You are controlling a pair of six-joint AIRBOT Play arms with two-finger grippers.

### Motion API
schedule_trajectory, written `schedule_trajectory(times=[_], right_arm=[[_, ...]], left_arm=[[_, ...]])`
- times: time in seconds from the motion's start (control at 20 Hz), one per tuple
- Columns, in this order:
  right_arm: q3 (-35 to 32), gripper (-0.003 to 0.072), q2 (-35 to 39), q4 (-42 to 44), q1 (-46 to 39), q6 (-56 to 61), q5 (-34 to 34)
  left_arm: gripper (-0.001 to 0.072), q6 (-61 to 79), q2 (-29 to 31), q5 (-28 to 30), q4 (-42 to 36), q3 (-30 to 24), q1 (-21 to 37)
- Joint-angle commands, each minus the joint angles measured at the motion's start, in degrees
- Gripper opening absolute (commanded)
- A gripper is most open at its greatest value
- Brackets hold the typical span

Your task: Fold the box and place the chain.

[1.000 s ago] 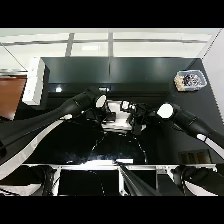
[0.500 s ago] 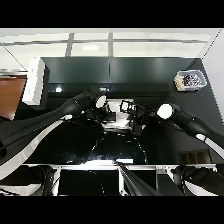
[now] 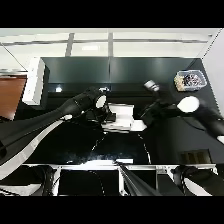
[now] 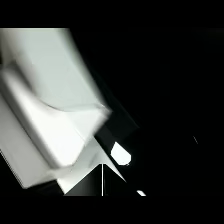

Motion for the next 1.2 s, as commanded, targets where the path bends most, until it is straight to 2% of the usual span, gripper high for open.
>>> schedule_trajectory(times=[0.0, 0.1, 0.2, 0.3, 0.4, 0.65, 0.85, 1.0, 1.15], right_arm=[[0.1, 0.0016, 8.2, -0.2, -13.9, 15.9, 12.8], [-1.6, 0.0015, 8.7, -0.2, -21.9, 20.2, 15.4], [-7.1, 0.0015, 8.4, 0.4, -26.3, 27.0, 12.7], [-13.4, 0.0015, 6.5, 6.9, -26.4, 30.0, 10.5], [-17.2, 0.0015, 3.0, 15.2, -23.4, 27.5, 9.1], [-17.4, 0.0016, -5.8, 22.2, -13.9, 24.2, 2.8], [-17.3, 0.0016, -9.6, 29.2, -10.9, 15.2, 2.0], [-16.8, 0.0016, -10.1, 35.8, -10.4, 8.2, 4.6], [-13.2, 0.002, -10.1, 35.8, -10.4, 4.5, 9.7]], left_arm=[[0.003, -0.1, 0.0, 0.3, 0.0, 0.0, 0.0], [0.003, -0.1, 0.0, 0.7, 0.0, 0.0, 0.0], [0.003, -0.1, 0.0, 1.3, 0.0, 0.0, 0.0], [0.003, -0.1, 0.0, 1.6, 0.0, 0.0, 0.0], [0.003, -0.1, 0.0, 1.6, 0.0, 0.0, 0.0], [0.003, -0.1, 0.0, 1.6, 0.0, 0.0, 0.0], [0.003, -0.1, 0.0, 1.6, 0.0, 0.0, 0.0], [0.003, -0.1, 0.0, 1.4, 0.0, 0.0, 0.0], [0.003, -0.1, 0.0, 1.5, 0.0, 0.0, 0.0]])
